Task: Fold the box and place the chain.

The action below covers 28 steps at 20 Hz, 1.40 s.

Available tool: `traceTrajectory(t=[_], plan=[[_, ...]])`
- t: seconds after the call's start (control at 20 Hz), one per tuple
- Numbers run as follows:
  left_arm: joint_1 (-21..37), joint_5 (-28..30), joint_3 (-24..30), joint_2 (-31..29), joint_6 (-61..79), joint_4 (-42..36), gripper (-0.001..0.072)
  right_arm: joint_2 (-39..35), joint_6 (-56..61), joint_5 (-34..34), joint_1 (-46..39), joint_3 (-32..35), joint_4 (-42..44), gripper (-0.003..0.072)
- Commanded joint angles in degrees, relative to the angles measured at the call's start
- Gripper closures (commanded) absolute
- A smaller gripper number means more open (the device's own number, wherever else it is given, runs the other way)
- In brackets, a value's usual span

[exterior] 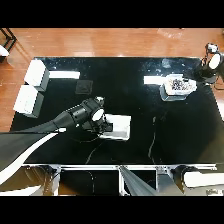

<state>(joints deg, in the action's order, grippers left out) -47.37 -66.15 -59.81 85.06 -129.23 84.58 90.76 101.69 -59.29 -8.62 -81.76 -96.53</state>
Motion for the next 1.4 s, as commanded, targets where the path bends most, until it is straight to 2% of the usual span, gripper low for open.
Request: traceTrajectory(t=[0.0,0.45,0.5,0.55,0.8,0.85,0.9,1.1,1.15,1.2,1.25,1.35], plan=[[0.02,-0.24,0.02,-0.02,0.04,0.0,0.0688,6.75,-0.17,-0.5,-1.03,-5.38,1.18,-0.0011],[0.0,-0.39,0.02,-0.02,0.07,-1.33,0.0688,10.67,0.35,2.12,-1.03,-5.38,-2.54,-0.001],[0.0,-0.39,0.02,-0.02,0.07,-1.33,0.0688,10.97,0.35,2.19,-1.03,-5.35,-2.51,0.0078],[0.0,-0.37,0.02,-0.02,0.07,-1.33,0.0688,11.19,0.37,2.29,-1.01,-5.38,-2.51,0.0126],[0.02,-0.33,0.02,-0.02,0.04,-1.29,0.0688,11.8,0.7,3.76,-1.03,-5.35,-2.51,0.0126],[0.02,-0.33,0.02,-0.02,0.04,-1.29,0.0688,12.11,0.76,3.72,-1.03,-5.35,-2.51,0.0153],[0.02,-0.33,0.02,-0.02,0.04,-1.29,0.0688,12.39,0.94,3.74,-1.03,-5.35,-2.49,0.0221],[0.02,0.04,0.02,-0.02,0.04,-1.27,0.0688,12.79,1.51,4.79,-1.03,-5.35,-2.1,0.0221],[0.02,0.31,0.02,-0.02,0.04,-1.27,0.0688,12.79,1.46,4.72,-1.03,-5.38,-2.12,0.0241],[0.02,0.42,0.02,-0.02,0.02,-1.29,0.0688,12.79,1.25,4.28,-1.03,-5.35,-2.1,0.0506],[0.02,0.42,0.02,-0.02,0.04,-1.29,0.0688,12.79,0.87,3.96,-1.03,-5.38,-2.1,0.0674],[0.02,0.39,0.02,-0.02,0.02,-1.29,0.0688,12.7,0.22,3.43,-1.03,-5.38,-2.08,0.0668]])
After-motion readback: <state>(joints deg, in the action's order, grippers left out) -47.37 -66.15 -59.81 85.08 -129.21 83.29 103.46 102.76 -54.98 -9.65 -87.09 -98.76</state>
